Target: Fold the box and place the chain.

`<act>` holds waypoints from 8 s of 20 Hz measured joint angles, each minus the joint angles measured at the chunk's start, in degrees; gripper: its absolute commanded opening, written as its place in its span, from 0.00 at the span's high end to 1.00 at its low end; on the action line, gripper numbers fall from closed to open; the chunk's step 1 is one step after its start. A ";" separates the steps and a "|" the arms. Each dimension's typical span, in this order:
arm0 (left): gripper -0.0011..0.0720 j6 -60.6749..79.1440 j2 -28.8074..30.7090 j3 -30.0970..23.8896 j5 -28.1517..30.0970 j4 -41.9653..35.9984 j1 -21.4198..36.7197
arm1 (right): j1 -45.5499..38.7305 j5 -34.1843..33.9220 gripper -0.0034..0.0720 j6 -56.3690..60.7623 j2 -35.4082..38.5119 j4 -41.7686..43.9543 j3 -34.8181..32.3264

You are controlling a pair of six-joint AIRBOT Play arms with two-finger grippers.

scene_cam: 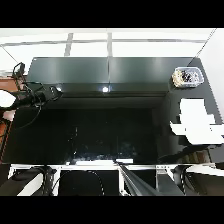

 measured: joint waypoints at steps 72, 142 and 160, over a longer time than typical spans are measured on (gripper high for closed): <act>0.95 66.86 -21.66 10.88 -30.82 -27.78 -13.14 | 62.27 -1.84 0.02 -35.87 31.71 33.86 -33.05; 0.95 94.07 -24.20 5.51 -4.22 -18.60 -27.54 | 94.40 -26.49 0.02 -68.37 22.56 27.58 -41.79; 0.95 92.56 -24.20 5.51 -4.35 -18.67 -27.54 | 92.65 -35.47 0.02 -67.91 25.70 33.22 -41.68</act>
